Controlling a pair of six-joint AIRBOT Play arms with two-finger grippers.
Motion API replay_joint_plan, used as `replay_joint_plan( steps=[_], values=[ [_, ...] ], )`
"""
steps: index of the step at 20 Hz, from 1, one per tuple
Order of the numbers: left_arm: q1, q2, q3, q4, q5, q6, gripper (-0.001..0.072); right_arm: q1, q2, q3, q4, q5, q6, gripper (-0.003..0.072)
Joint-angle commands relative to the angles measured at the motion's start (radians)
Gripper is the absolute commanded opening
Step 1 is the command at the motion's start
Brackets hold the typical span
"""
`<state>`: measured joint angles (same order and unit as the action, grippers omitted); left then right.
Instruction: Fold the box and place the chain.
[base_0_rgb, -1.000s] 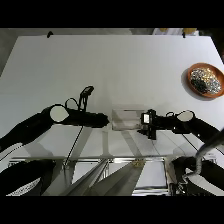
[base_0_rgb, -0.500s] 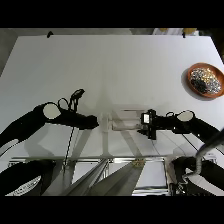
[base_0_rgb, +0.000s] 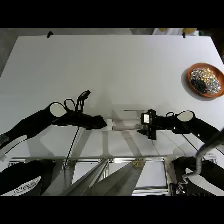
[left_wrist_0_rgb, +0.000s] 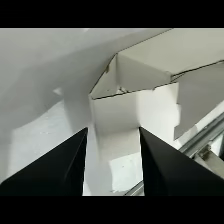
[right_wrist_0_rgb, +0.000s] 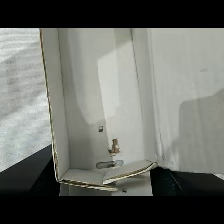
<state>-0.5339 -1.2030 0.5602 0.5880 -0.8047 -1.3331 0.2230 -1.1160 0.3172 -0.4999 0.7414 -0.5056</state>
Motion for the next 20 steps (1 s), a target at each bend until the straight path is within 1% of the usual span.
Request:
replay_joint_plan(
  steps=[1, 7, 10, 15, 17, 20],
  values=[
    [-0.017, -0.003, 0.009, -0.061, 0.005, 0.028, 0.0377, 0.0, 0.0, 0.0, 0.0, 0.0, 0.0, 0.0279],
    [-0.057, -0.003, 0.06, -0.087, 0.009, 0.027, 0.0377, 0.0, 0.0, 0.0, 0.0, 0.0, 0.0, 0.0279],
    [-0.082, -0.004, 0.063, -0.095, 0.016, 0.026, 0.0377, 0.0, 0.0, 0.0, 0.0, 0.0, 0.0, 0.0279],
    [-0.117, -0.004, 0.066, -0.085, 0.056, 0.004, 0.0377, 0.0, 0.0, 0.0, 0.0, 0.0, 0.0, 0.0279],
    [-0.134, -0.004, 0.067, -0.025, 0.068, -0.06, 0.0378, 0.0, 0.0, 0.0, 0.0, 0.0, 0.0, 0.0279],
    [-0.15, -0.005, 0.103, 0.122, 0.063, -0.206, 0.0393, 0.0, 0.0, 0.0, 0.0, 0.0, 0.0, 0.0279]
  ],
)
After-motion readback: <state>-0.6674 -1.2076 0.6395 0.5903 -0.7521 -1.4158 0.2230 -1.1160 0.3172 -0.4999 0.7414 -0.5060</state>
